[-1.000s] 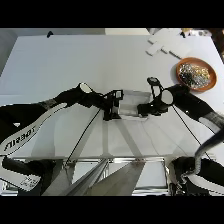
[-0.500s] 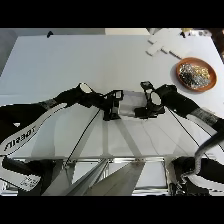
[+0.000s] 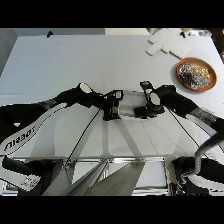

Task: Fold the box and place the chain.

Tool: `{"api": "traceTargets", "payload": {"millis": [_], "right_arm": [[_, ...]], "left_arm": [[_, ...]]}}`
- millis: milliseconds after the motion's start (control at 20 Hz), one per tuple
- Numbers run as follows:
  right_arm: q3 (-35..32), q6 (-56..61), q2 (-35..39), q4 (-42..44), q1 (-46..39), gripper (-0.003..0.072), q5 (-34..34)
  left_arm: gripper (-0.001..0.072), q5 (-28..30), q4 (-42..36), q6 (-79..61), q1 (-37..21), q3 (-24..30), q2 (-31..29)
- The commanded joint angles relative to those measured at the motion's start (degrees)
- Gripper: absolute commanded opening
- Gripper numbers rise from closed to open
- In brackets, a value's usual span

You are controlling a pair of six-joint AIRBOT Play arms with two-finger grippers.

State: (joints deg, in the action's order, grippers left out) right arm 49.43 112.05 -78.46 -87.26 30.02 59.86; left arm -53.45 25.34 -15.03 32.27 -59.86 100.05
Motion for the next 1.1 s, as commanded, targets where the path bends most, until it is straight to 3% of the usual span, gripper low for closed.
{"api": "traceTargets", "payload": {"millis": [0,150,450,550,650,1050], "right_arm": [[0.1,6.1,0.0,-0.1,0.0,0.0200,-3.1],[0.1,14.7,0.0,-0.2,0.0,0.0198,-3.9],[0.1,18.5,0.4,-1.5,0.0,0.0198,-1.2],[0.1,18.5,1.7,-3.4,0.0,0.0205,-1.9],[0.1,18.4,2.7,-4.4,-0.2,0.0309,-2.3],[-3.4,11.1,2.5,-2.9,-0.2,0.0307,-5.7]], "left_arm": [[0.0133,0.1,0.0,0.1,0.0,0.0,0.0],[0.0133,0.1,0.0,0.0,0.0,0.0,0.0],[0.0133,0.1,0.0,0.1,0.0,0.0,0.0],[0.0133,0.1,0.0,0.1,0.0,0.0,0.0],[0.0133,0.1,0.0,0.1,0.0,0.0,0.0],[0.0133,0.1,0.0,0.1,0.0,0.0,0.0]]}}
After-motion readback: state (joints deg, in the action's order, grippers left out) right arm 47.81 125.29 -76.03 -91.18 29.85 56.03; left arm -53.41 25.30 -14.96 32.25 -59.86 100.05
